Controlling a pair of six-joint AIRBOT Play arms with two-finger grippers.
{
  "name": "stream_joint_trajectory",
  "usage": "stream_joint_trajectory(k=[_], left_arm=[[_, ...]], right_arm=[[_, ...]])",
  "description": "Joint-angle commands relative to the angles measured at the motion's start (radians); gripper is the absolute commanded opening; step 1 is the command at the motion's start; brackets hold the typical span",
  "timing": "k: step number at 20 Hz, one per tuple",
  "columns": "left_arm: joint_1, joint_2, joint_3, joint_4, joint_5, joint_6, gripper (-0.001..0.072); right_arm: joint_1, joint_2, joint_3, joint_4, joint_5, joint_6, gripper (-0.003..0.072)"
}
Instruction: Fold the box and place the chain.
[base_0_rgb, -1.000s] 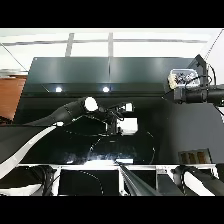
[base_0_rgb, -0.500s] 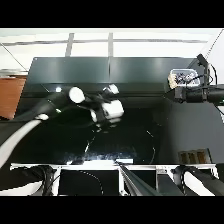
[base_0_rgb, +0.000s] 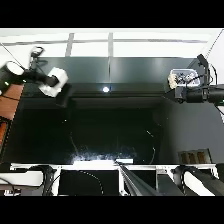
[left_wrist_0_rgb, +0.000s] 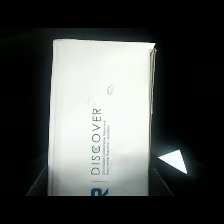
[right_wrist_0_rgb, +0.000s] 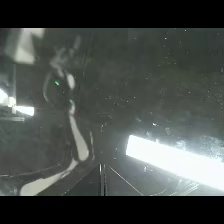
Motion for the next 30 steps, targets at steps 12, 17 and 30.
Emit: stream_joint_trajectory(k=[12, 17, 30], left_arm=[[0.127, -0.498, 0.689, 0.091, -0.165, -0.207, 0.0717], [0.128, -0.329, 0.811, 0.216, -0.434, -0.319, 0.0714], [-0.316, 0.803, -0.502, -0.067, -0.065, -0.36, 0.0027]], right_arm=[[0.035, 0.0, 0.001, 0.007, 0.002, 0.073, 0.0046], [0.047, 0.002, 0.003, 0.011, 0.01, 0.053, 0.0046], [-0.034, 0.581, -0.296, -0.377, -0.29, 0.121, 0.0045]])
